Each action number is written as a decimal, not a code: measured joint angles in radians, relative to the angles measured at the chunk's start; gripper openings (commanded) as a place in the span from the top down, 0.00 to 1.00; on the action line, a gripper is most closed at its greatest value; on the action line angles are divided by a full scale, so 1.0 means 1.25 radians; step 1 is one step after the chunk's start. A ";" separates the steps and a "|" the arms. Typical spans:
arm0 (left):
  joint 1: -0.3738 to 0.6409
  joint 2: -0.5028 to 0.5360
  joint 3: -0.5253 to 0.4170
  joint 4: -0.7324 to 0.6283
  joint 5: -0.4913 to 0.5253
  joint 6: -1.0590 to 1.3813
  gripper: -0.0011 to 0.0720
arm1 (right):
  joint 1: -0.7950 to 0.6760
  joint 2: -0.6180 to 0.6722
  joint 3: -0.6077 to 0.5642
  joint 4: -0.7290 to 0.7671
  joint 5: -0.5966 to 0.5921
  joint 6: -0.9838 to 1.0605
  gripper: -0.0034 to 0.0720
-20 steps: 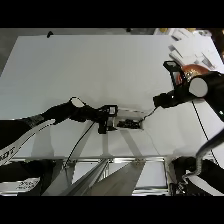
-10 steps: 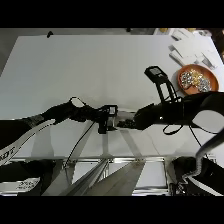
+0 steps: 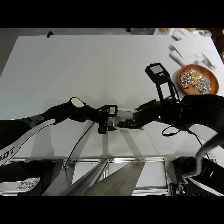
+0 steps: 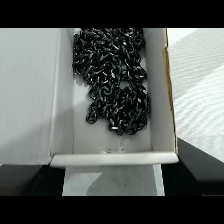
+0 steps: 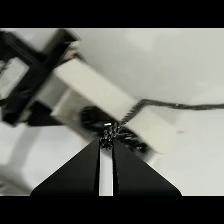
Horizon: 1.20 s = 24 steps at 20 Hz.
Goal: Fold the box and place the chain.
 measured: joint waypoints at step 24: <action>0.000 0.000 0.000 0.000 0.000 0.000 0.79 | 0.002 -0.126 0.000 0.128 -0.060 -0.058 0.93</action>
